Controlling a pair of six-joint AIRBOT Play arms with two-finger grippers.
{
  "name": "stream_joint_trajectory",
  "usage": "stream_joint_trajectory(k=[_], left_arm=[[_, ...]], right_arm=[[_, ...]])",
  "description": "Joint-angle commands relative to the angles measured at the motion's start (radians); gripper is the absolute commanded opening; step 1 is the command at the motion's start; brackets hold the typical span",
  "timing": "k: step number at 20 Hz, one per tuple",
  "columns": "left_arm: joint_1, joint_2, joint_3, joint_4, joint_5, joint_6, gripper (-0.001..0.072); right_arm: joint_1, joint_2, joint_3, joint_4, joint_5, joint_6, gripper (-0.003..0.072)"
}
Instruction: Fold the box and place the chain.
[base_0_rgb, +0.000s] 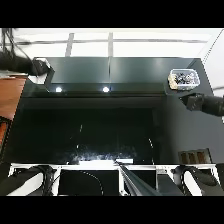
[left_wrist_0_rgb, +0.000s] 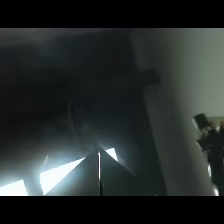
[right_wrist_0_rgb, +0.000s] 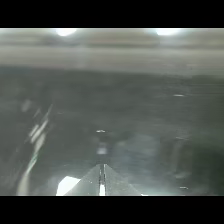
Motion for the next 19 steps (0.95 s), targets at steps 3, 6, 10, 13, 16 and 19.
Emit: stream_joint_trajectory(k=[3, 6, 10, 13, 16, 19], left_arm=[[-0.15, 0.544, -0.703, -0.05, 0.394, -0.003, 0.0027], [-0.113, 0.618, -0.742, -0.049, 0.357, 0.001, 0.0028], [-0.11, 0.639, -0.743, -0.05, 0.372, 0.002, 0.0027], [-0.11, 0.638, -0.743, -0.05, 0.372, 0.002, 0.0027], [-0.11, 0.638, -0.743, -0.05, 0.372, 0.002, 0.0027], [-0.11, 0.638, -0.743, -0.05, 0.372, 0.002, 0.0028]], right_arm=[[-0.004, 0.172, -0.179, -0.208, -0.161, 0.023, 0.0045], [-0.004, 0.173, -0.179, -0.229, -0.117, 0.023, 0.0044], [-0.004, 0.173, -0.179, -0.23, -0.116, 0.022, 0.0044], [-0.004, 0.173, -0.179, -0.23, -0.116, 0.022, 0.0044], [-0.004, 0.173, -0.179, -0.23, -0.116, 0.022, 0.0044], [-0.004, 0.173, -0.179, -0.23, -0.116, 0.023, 0.0044]])
